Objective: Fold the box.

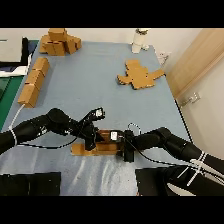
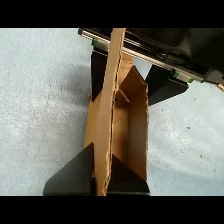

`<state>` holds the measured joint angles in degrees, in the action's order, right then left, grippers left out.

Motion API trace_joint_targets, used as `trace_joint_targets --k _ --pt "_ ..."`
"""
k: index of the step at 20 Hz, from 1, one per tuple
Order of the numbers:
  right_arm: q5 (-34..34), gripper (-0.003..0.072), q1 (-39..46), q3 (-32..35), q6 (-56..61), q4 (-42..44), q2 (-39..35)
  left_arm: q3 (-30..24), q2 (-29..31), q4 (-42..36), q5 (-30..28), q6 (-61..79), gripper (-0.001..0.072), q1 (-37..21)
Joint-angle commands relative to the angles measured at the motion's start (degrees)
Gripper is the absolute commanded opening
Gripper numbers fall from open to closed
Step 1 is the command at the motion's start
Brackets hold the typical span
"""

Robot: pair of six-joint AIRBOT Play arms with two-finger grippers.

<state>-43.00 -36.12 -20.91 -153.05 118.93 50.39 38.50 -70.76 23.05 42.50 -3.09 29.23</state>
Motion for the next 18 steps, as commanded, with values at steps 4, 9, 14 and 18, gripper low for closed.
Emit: trace_joint_targets --k 4,9,14,18 --pt "0.0 0.0443 0.0 0.0 0.0 0.0 0.0 0.0 0.2 3.2 0.5 -9.5 0.0657 -0.5" --pt "-0.1 0.0443 0.0 0.0 0.0 0.0 -0.1 0.1 4.7 15.5 10.9 -26.0 0.0657 -3.6" --pt "-0.1 0.0442 0.0 0.0 0.0 0.0 0.0 0.1 9.1 19.2 22.9 -42.5 0.0001 -4.2" --pt "-0.2 0.0443 0.0 0.0 0.0 0.0 0.0 0.1 8.6 7.2 20.8 -50.6 0.0011 -1.3"
